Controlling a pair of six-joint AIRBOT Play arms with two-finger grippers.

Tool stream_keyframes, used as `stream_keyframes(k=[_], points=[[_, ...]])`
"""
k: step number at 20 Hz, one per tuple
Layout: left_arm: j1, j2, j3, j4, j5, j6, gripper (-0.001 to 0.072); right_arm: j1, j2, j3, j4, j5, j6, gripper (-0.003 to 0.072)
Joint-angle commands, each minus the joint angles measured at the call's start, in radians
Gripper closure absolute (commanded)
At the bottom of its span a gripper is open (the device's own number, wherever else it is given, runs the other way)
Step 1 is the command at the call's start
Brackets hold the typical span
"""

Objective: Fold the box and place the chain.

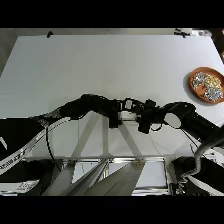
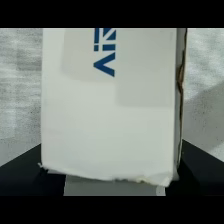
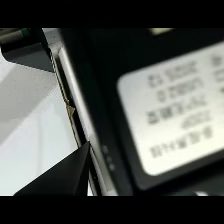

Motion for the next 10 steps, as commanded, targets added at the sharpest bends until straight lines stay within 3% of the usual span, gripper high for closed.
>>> stream_keyframes(k=[1, 3, 10], points=[[0.0, 0.0, 0.0, -0.001, 0.0, 0.0, 0.0434, 0.001, 0.0, -0.01, 0.0, 0.012, 0.0, 0.044], [0.0, 0.0, 0.0, -0.001, 0.0, 0.0, 0.0434, 0.001, 0.0, -0.01, 0.0, 0.011, 0.0, 0.039], [0.0, 0.0, 0.0, -0.001, 0.0, 0.0, 0.0434, -0.001, 0.088, -0.01, -0.004, -0.048, 0.004, 0.0385]])
